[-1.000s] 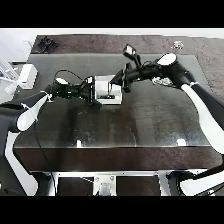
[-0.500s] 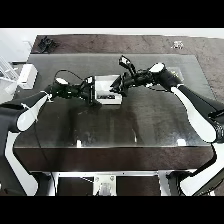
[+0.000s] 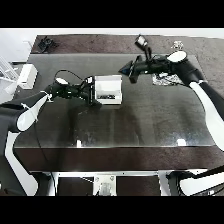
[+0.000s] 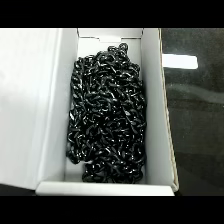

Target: Fold the box and place the chain.

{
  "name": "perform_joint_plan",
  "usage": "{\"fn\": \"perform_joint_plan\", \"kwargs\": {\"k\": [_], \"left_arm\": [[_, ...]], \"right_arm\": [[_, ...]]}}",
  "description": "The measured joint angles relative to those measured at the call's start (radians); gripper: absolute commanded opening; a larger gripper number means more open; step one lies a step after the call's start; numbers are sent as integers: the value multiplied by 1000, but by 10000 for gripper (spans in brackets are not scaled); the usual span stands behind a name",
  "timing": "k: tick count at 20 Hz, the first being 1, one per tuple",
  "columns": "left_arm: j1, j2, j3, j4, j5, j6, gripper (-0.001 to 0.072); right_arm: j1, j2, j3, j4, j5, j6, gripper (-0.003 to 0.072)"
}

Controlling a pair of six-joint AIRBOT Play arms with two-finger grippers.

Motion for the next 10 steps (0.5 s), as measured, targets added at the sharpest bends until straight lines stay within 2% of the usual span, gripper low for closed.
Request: {"fn": "perform_joint_plan", "kwargs": {"k": [4,10], "left_arm": [[0,0,0,0,0,0,511],[0,0,0,0,0,0,511]], "right_arm": [[-63,8,15,45,-61,0,10],[-89,-73,28,101,-89,0,11]]}}
